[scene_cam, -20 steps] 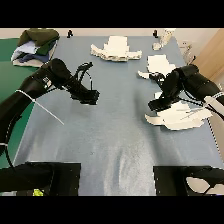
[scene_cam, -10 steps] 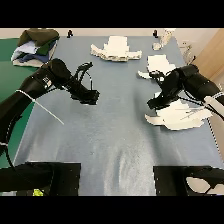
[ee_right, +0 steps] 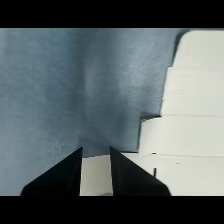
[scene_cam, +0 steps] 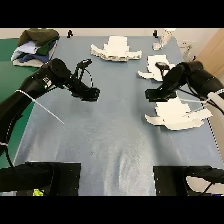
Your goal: Fold the box.
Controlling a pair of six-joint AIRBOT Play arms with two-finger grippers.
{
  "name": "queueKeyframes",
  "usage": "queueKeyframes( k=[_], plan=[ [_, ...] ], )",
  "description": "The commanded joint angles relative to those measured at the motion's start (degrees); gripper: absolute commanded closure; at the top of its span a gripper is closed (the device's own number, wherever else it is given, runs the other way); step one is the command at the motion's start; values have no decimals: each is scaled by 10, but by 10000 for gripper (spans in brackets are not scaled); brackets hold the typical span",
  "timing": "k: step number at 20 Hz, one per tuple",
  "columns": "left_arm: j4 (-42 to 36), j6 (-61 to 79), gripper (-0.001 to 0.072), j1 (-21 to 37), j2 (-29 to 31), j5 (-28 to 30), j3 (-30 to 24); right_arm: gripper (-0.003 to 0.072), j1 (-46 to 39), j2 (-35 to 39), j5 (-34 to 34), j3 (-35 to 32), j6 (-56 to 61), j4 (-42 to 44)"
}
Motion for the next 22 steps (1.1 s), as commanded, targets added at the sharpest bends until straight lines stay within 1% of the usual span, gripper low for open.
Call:
queueKeyframes(
  k=[1,2,3,4,5,6,7,10,12,13,15,17,20,21,22],
  plan=[
    [-5,0,696,0,0,34,0,381,-71,0,-88,69,45,-118],
    [-11,0,696,0,0,42,0,365,-108,0,-117,87,45,-158],
    [-21,0,695,0,0,43,0,225,-156,0,-136,97,42,-186],
    [-35,3,648,0,0,43,1,206,-209,-1,-139,97,23,-197],
    [-52,5,336,0,0,43,1,206,-261,-6,-138,97,8,-193],
    [-75,6,104,0,0,43,1,206,-318,-16,-135,97,-12,-182],
    [-96,16,117,0,0,41,2,206,-371,-29,-135,97,-44,-156],
    [-142,32,118,1,0,13,14,207,-513,-80,-136,100,-181,-4],
    [-165,48,117,2,0,-22,28,206,-579,-125,-139,122,-219,76],
    [-172,48,118,1,0,-43,35,206,-602,-150,-149,142,-220,96],
    [-181,48,117,1,0,-77,44,206,-624,-188,-171,171,-245,136],
    [-186,47,118,1,0,-90,47,207,-628,-222,-178,178,-288,181],
    [-188,47,117,1,0,-97,47,208,-621,-268,-190,179,-308,187],
    [-189,47,117,1,0,-96,47,248,-618,-279,-197,179,-320,195],
    [-189,47,117,1,0,-95,47,257,-615,-284,-200,179,-330,205]
  ],
)
